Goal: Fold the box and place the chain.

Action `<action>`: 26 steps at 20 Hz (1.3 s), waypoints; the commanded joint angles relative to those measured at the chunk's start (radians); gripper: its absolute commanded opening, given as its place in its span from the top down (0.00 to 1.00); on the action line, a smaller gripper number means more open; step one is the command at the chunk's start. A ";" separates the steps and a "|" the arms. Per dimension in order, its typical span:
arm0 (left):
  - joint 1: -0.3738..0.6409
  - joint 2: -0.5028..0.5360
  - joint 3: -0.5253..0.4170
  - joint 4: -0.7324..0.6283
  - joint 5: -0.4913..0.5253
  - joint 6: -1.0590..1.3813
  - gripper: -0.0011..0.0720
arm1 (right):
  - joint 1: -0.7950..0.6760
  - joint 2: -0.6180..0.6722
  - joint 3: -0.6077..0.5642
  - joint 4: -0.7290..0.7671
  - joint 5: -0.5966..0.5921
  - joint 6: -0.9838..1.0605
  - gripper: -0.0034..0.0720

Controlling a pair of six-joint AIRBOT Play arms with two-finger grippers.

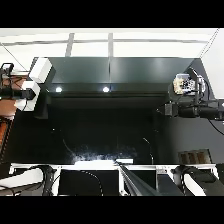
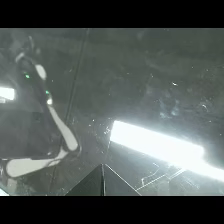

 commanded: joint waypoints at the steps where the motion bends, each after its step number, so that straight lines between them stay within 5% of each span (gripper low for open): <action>1: -0.011 -0.165 0.157 -0.009 -0.031 0.117 0.55 | -0.001 0.000 0.001 0.001 -0.015 0.032 0.95; 5: -0.042 -0.255 0.246 -0.013 -0.022 0.146 0.54 | -0.001 0.000 0.001 0.000 -0.018 0.034 0.95; 6: -0.044 -0.262 0.252 -0.006 -0.002 0.146 0.41 | -0.001 0.000 0.001 0.000 -0.018 0.035 0.95; 7: -0.044 -0.261 0.252 -0.005 0.027 0.140 0.07 | -0.001 0.000 0.001 0.000 -0.018 0.035 0.95; 8: -0.044 -0.257 0.258 0.000 0.033 0.120 0.01 | -0.001 0.000 0.001 0.000 -0.018 0.037 0.95; 11: -0.044 -0.201 0.303 0.021 -0.028 0.026 0.01 | -0.001 0.000 0.002 0.004 -0.018 0.036 0.95; 15: -0.048 -0.054 0.377 0.013 -0.233 -0.059 0.02 | -0.001 0.001 0.071 0.003 0.034 0.033 0.95; 16: -0.054 -0.015 0.393 0.013 -0.290 -0.061 0.05 | -0.001 0.001 0.102 0.001 0.075 0.033 0.95; 17: -0.059 0.020 0.402 0.013 -0.347 -0.072 0.21 | -0.001 0.004 0.134 -0.015 0.123 0.033 0.95; 18: -0.061 0.058 0.403 0.013 -0.412 -0.100 0.63 | 0.000 0.013 0.154 -0.040 0.163 0.033 0.95; 19: -0.061 0.091 0.402 0.013 -0.485 -0.122 0.95 | 0.002 0.031 0.158 -0.080 0.183 0.034 0.95; 22: -0.074 0.218 0.296 -0.111 -0.546 -0.218 0.96 | 0.099 0.119 0.131 -0.285 0.057 0.114 0.95; 26: -0.197 0.520 -0.101 -0.218 -0.324 -0.177 0.95 | 0.319 0.172 -0.055 -0.394 -0.357 0.134 0.95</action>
